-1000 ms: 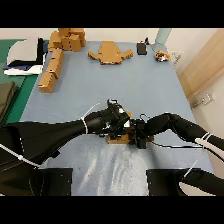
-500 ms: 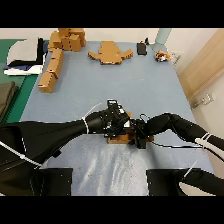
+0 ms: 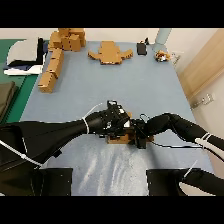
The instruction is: Fold the box.
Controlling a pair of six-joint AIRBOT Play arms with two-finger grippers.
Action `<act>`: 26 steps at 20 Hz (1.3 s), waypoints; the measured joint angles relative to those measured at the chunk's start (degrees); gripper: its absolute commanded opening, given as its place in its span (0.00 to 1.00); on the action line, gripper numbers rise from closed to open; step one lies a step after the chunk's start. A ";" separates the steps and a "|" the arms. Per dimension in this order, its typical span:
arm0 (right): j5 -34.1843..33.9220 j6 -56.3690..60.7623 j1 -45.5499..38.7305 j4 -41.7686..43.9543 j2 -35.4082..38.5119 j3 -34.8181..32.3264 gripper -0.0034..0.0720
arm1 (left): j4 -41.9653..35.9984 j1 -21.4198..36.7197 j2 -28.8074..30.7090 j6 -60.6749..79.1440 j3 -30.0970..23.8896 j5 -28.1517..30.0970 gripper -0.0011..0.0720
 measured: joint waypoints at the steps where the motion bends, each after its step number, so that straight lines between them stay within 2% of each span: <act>1: 0.00 -0.02 0.00 -0.02 0.00 0.00 0.62 | -0.46 0.02 -0.02 0.00 0.00 -0.02 0.65; 7: 0.00 -0.04 0.00 -0.02 0.00 0.00 0.62 | -3.56 0.33 0.28 0.90 1.57 -2.29 0.65; 13: 0.00 -0.02 0.00 -0.02 0.00 0.00 0.62 | -7.50 4.22 0.31 4.15 6.16 -8.59 0.65; 26: 0.07 0.07 -0.04 -0.22 0.00 -0.02 0.62 | -28.50 17.27 0.37 20.81 9.44 -14.56 0.65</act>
